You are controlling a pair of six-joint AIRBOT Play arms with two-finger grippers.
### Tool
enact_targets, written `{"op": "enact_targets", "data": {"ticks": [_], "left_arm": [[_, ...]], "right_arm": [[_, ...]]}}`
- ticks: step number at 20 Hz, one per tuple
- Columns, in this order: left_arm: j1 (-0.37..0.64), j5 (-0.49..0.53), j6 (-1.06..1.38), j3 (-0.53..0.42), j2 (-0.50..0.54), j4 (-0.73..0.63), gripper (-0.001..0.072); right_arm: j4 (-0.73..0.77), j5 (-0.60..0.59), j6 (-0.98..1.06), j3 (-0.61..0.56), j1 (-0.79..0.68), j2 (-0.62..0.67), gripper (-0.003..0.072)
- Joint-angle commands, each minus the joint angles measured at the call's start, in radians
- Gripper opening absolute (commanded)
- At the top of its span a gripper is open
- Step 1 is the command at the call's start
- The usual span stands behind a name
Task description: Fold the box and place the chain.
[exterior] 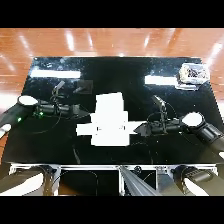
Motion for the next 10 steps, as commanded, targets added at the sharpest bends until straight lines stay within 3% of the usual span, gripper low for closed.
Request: {"op": "enact_targets", "data": {"ticks": [1,5,10], "left_arm": [[0.074,-0.174,0.209,0.091,-0.206,-0.053,0.0627],[-0.018,-0.191,0.300,0.227,-0.332,-0.058,0.0628],[-0.126,-0.335,0.359,0.385,-0.466,-0.061,0.0625]], "right_arm": [[0.028,0.007,0.000,-0.010,0.000,0.011,0.0034],[0.033,0.032,0.001,-0.010,0.000,0.011,0.0034],[0.033,0.034,0.001,-0.010,0.000,0.011,0.0035]]}}
